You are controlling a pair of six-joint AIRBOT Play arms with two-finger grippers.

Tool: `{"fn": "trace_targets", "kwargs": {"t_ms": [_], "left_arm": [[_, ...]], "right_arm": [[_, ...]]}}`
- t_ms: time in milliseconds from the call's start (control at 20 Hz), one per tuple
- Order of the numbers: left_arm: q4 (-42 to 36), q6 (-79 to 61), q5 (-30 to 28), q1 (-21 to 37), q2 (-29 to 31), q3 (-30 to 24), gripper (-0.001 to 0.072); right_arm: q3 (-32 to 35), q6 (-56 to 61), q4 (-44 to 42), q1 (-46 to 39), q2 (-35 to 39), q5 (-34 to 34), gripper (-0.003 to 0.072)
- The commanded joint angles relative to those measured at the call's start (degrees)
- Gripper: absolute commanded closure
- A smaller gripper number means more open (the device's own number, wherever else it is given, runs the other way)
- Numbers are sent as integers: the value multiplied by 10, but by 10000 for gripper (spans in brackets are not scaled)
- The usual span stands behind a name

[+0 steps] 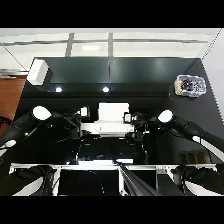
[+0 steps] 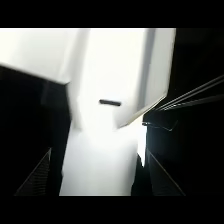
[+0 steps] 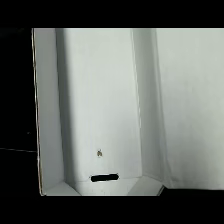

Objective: Fold the box and place the chain.

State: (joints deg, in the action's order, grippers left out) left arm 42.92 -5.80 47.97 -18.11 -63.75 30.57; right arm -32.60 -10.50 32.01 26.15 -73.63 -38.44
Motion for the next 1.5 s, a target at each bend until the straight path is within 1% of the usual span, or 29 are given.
{"fn": "trace_targets", "kwargs": {"t_ms": [0, 100, 150, 200, 250, 300, 500, 650, 850, 1300, 1350, 1400, 1450], "left_arm": [[-49, -34, -42, -41, -36, 3, 6], [-66, -33, -39, -47, -47, 4, 42], [-71, -29, -26, -47, -47, 4, 173], [-80, -28, -13, -46, -47, 4, 284], [-90, -28, -6, -46, -47, 4, 427], [-104, -28, -5, -47, -47, 4, 490], [-174, -28, -10, -47, -52, 3, 490], [-209, -30, -10, -47, -74, 3, 490], [-211, -30, -10, -47, -94, 3, 490], [-210, -30, -10, -48, -94, 3, 478], [-211, -30, -10, -48, -94, 3, 390], [-211, -30, -10, -48, -94, 3, 253], [-211, -30, -10, -48, -94, 3, 240]], "right_arm": [[0, 0, 0, 1, 0, 0, 260], [0, 0, 0, 1, 0, 0, 260], [0, 0, 0, 1, 0, 0, 260], [0, 0, 0, 1, 0, 0, 260], [0, 0, 0, 1, 0, 0, 260], [0, 0, 0, 1, 0, 0, 260], [0, 0, 0, 1, 0, 0, 260], [0, 0, 0, 1, 0, 0, 260], [0, 0, 0, 1, 0, 0, 260], [0, 0, 0, 1, 0, 0, 260], [0, 0, 0, 1, 0, 0, 260], [0, 0, 0, 1, 0, 0, 259], [0, 0, 0, 1, 0, 0, 260]]}}
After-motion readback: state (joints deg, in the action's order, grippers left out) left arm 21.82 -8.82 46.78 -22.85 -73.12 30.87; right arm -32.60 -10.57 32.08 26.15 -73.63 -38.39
